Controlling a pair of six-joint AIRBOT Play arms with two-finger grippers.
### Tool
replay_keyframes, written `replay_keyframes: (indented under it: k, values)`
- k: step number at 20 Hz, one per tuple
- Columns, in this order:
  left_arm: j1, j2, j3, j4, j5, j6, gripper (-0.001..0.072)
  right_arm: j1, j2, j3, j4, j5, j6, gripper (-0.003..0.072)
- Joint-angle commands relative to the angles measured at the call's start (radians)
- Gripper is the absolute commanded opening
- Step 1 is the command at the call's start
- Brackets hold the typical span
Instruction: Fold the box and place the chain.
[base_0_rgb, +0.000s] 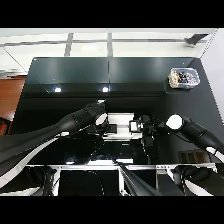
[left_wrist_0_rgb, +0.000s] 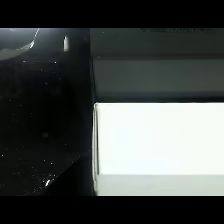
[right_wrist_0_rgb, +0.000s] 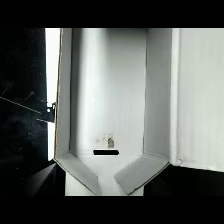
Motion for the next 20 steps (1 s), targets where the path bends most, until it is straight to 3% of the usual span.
replay_keyframes:
  k: [1, 2, 3, 5, 9, 14, 15, 16, 17, 18, 19, 20]
  values:
    - [0.000, 0.001, 0.001, 0.002, -0.002, 0.010, 0.0028, 0.001, 0.012, 0.001, 0.019, 0.005, -0.013, 0.0338]
    - [0.000, 0.001, 0.001, 0.002, -0.002, 0.010, 0.0028, 0.001, 0.012, 0.001, 0.036, 0.005, -0.013, 0.0259]
    - [0.000, 0.001, 0.001, 0.002, -0.002, 0.010, 0.0028, 0.001, 0.012, 0.001, 0.047, 0.005, -0.013, 0.0258]
    - [0.000, 0.001, 0.001, 0.002, -0.001, 0.010, 0.0028, 0.001, 0.012, 0.000, 0.079, 0.005, -0.013, 0.0181]
    - [0.000, 0.001, 0.001, 0.001, 0.002, 0.010, 0.0028, 0.021, -0.019, 0.000, 0.233, -0.018, -0.013, 0.0181]
    - [-0.001, 0.000, 0.001, -0.006, 0.002, 0.009, 0.0028, 0.042, -0.061, 0.000, 0.261, -0.062, -0.011, 0.0181]
    - [0.000, 0.000, 0.001, -0.005, 0.002, 0.009, 0.0028, 0.042, -0.061, 0.000, 0.262, -0.061, 0.005, 0.0206]
    - [0.000, 0.000, 0.001, -0.005, 0.002, 0.010, 0.0028, 0.042, -0.061, 0.000, 0.262, -0.064, 0.019, 0.0388]
    - [0.000, 0.000, 0.001, -0.005, 0.002, 0.010, 0.0029, 0.042, -0.061, 0.000, 0.261, -0.063, 0.023, 0.0344]
    - [-0.001, 0.000, 0.001, -0.005, 0.002, 0.010, 0.0029, 0.042, -0.061, 0.000, 0.261, -0.062, 0.037, 0.0140]
    - [-0.001, 0.000, 0.001, -0.005, 0.001, 0.010, 0.0029, 0.042, -0.061, 0.000, 0.262, -0.071, 0.056, 0.0313]
    - [0.000, 0.000, 0.001, -0.005, 0.000, 0.010, 0.0029, 0.042, -0.061, 0.000, 0.262, -0.075, 0.072, 0.0422]
